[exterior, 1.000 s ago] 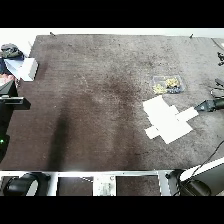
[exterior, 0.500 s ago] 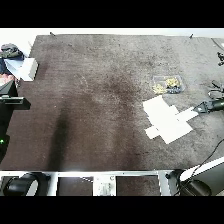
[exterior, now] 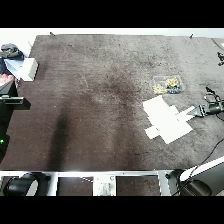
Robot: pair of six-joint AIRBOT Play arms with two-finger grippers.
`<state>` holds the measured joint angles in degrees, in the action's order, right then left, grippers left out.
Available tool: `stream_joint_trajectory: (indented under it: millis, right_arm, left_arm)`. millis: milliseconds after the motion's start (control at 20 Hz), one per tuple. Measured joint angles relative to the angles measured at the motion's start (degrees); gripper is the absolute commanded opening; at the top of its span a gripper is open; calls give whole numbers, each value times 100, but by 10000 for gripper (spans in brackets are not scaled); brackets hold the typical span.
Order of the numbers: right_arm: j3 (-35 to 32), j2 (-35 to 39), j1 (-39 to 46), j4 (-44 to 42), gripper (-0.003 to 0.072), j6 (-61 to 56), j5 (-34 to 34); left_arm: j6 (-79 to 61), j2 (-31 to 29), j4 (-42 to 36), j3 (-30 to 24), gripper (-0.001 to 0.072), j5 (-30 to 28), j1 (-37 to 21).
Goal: Fold the box and place the chain.
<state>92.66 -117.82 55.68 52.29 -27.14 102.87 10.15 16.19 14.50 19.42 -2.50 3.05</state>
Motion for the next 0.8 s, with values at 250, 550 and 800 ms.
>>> stream_joint_trajectory:
  millis: [250, 550, 800]
  right_arm:
    - [-221, 2, -170, 4, 263, 9, 46]
    - [-293, 144, -404, 297, -12, 195, 68]
    - [-896, 778, -457, 229, -12, 278, 74]
  left_arm:
    - [0, 0, -2, 0, 11, 0, 0]
    - [0, 0, -2, 0, 11, 0, 0]
    - [0, 0, 0, 0, 11, 2, 0]
